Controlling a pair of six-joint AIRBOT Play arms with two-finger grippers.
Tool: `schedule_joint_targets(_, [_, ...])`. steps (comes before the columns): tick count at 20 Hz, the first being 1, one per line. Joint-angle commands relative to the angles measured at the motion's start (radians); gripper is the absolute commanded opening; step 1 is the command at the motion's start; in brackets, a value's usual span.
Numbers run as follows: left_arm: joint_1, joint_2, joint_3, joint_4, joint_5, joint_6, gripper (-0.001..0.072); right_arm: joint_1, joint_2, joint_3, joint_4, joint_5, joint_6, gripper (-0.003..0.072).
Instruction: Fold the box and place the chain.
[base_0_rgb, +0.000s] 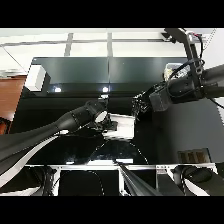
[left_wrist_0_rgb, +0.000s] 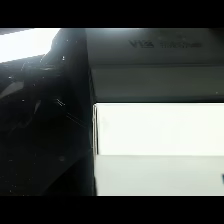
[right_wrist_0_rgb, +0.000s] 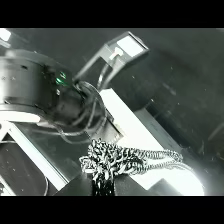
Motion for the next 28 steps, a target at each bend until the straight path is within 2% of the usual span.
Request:
schedule_joint_targets(1, [0.001,0.000,0.001,0.000,0.001,0.000,0.0024,-0.042,0.012,-0.002,-0.013,0.063,0.005,0.0016])
schedule_joint_targets(7, [0.001,0.000,0.001,0.000,0.001,0.000,0.0025,-0.087,0.023,-0.002,0.021,0.217,-0.002,0.0016])
schedule_joint_targets(13, [0.001,0.000,0.001,0.000,0.001,0.000,0.0024,-0.087,0.023,-0.002,0.134,0.221,-0.032,0.0016])
schedule_joint_targets(17, [0.001,0.000,0.001,0.000,0.005,0.000,0.0024,-0.087,0.023,-0.002,0.230,0.161,-0.051,0.0017])
schedule_joint_targets(22, [0.001,0.000,0.001,0.000,0.005,0.000,0.0024,-0.062,0.018,-0.013,0.235,0.069,-0.051,0.0017])
schedule_joint_targets(25, [0.001,0.000,0.001,0.000,0.005,0.000,0.0024,-0.034,0.018,-0.087,0.225,0.028,-0.050,0.0017])
schedule_joint_targets(28, [0.001,0.000,0.001,0.000,0.005,0.000,0.0025,-0.027,0.018,-0.208,0.223,-0.036,-0.042,0.0018])
